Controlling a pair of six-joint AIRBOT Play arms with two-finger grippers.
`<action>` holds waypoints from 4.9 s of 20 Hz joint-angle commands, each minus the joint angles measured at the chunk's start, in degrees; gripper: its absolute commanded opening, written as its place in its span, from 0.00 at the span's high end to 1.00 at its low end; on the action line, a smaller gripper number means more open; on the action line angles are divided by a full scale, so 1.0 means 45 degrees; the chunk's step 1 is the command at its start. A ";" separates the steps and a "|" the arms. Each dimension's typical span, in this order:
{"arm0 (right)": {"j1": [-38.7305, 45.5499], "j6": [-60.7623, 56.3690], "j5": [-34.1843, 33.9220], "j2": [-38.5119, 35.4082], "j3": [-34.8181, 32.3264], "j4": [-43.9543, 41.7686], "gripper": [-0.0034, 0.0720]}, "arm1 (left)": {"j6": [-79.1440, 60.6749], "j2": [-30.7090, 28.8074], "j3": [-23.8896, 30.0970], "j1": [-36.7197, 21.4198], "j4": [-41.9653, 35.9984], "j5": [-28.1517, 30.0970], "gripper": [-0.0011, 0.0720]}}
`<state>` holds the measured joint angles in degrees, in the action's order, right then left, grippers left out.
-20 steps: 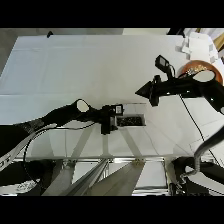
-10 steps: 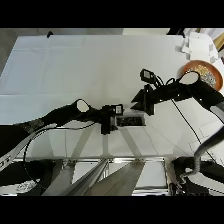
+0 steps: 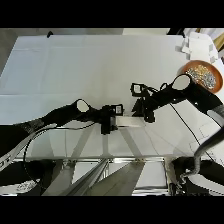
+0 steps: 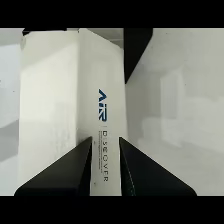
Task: Fold the box and place the chain.
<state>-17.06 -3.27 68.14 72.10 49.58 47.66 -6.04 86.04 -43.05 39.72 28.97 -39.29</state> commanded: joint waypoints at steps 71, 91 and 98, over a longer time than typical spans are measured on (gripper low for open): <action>-0.1758 -0.0656 -0.4556 -0.2846 -0.4415 -0.2987 0.94 | 0.0000 -0.0010 0.0005 0.0000 0.0000 0.0005 0.61; -0.1763 -0.0607 -0.4823 -0.2506 -0.5144 -0.2875 0.94 | 0.0000 -0.0005 0.0005 0.0000 0.0000 0.0005 0.61; -0.1763 -0.0597 -0.5013 -0.1923 -0.5144 -0.2880 0.94 | 0.0000 -0.0005 0.0005 0.0000 0.0000 0.0005 0.61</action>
<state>-24.97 -6.00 46.19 62.85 26.50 34.37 -6.11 86.04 -43.05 39.75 29.06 -39.27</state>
